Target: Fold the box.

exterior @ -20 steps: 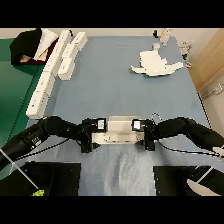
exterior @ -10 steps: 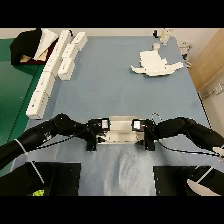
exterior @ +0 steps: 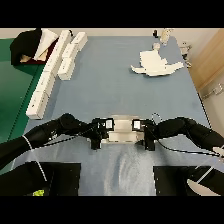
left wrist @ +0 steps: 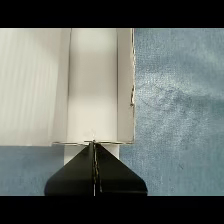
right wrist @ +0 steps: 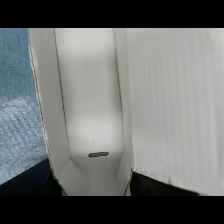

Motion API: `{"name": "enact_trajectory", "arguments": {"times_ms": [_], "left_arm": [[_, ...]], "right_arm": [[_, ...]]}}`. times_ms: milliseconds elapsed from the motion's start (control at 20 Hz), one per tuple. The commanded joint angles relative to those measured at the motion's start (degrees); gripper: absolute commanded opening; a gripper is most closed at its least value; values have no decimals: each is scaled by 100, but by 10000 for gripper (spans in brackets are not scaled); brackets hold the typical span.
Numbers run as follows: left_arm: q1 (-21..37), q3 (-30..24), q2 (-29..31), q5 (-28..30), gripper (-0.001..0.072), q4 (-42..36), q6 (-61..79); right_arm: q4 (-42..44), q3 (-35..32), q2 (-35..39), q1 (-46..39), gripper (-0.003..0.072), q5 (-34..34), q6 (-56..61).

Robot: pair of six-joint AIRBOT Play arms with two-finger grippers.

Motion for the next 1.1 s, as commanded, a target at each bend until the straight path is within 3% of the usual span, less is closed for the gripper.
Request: {"name": "enact_trajectory", "arguments": {"times_ms": [0,400,450,500,550,700,900,950,1000,1050], "left_arm": [[-63,24,-31,109,13,-101,31],[-61,70,-210,157,15,-337,48],[-61,72,-210,142,64,-334,48],[-63,70,-212,120,359,-361,44],[-63,70,-212,120,534,-470,44],[-61,70,-212,127,538,-612,48],[-61,70,-210,127,530,-608,-20],[-61,70,-203,116,345,-584,-175],[-52,70,-195,107,114,-516,-341],[-48,74,-168,20,14,-310,-549]], "right_arm": [[2,-2,0,2,448,2,-4],[2,-2,0,2,448,2,-4],[2,-2,0,2,449,2,-4],[2,-2,0,2,448,2,-4],[2,-2,0,2,448,2,-4],[2,-2,2,2,448,2,-4],[2,-2,0,2,448,2,-4],[2,-2,0,2,448,2,-4],[2,-2,0,2,449,2,-4],[2,-2,0,2,448,2,-4]]}}
